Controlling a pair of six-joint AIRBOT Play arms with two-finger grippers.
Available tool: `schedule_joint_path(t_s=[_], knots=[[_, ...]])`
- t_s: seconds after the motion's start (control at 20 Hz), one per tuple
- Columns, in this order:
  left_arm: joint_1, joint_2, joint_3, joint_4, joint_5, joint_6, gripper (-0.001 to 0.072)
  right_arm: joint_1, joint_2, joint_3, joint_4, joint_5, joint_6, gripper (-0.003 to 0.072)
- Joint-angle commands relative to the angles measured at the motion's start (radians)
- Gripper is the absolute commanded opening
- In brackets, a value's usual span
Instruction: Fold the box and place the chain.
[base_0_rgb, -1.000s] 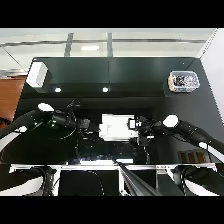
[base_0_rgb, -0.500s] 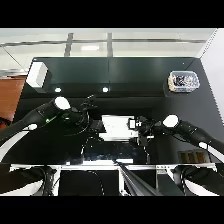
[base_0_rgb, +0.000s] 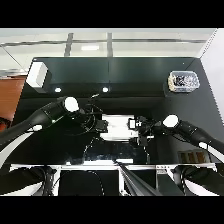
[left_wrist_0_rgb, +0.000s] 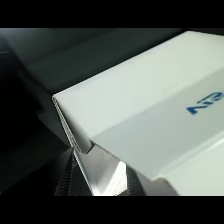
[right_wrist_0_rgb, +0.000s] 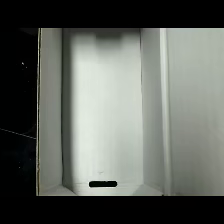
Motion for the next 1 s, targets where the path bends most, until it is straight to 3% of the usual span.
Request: schedule_joint_path(t_s=[0.0,0.4,0.85,0.95], knots=[[-0.055,0.000,0.023,0.108,0.011,-0.118,0.0350,0.000,-0.001,0.000,0.000,0.000,0.000,0.0188],[-0.089,0.000,0.035,0.117,0.024,-0.181,0.0350,0.000,-0.001,0.000,0.000,0.000,0.000,0.0188],[-0.138,-0.004,0.035,0.251,0.047,-0.360,0.0349,0.000,-0.001,0.000,0.000,0.000,0.000,0.0188],[-0.163,-0.011,0.049,0.340,0.035,-0.437,0.0329,0.000,-0.001,0.000,0.000,0.000,0.000,0.0188]])
